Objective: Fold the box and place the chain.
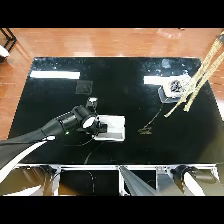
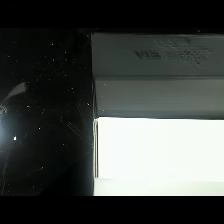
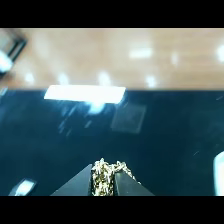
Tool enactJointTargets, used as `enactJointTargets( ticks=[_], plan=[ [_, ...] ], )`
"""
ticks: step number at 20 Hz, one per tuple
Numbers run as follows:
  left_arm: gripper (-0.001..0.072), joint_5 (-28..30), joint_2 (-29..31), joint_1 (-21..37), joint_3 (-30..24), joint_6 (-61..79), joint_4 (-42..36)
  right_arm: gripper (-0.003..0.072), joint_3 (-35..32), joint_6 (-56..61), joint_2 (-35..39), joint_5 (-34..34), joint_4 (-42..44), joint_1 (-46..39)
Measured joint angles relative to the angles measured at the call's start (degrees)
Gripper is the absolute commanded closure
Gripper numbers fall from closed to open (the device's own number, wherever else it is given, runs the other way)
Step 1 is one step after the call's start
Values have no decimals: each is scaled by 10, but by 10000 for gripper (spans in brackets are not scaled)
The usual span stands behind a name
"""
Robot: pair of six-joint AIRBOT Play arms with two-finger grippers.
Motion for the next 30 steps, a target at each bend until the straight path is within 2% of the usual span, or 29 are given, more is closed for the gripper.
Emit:
enactJointTargets(
  ticks=[5, 9, 19, 23, 30],
  plan=[
    [685, 0, 0, 0, 0, 0, 0, 669, -3, 0, 15, 59, 5, 79],
    [685, 0, 0, 0, 0, 0, 0, 669, -14, 15, 17, 70, 8, 152],
    [685, 0, 0, -1, 0, 0, 0, 669, -106, 61, 7, -59, 10, 325],
    [685, 0, 0, -1, 0, 0, 0, 669, -116, 65, -10, -97, 11, 370],
    [684, 0, 0, -1, 0, 0, 0, 668, -120, 66, -34, -123, 11, 409]
  ],
)
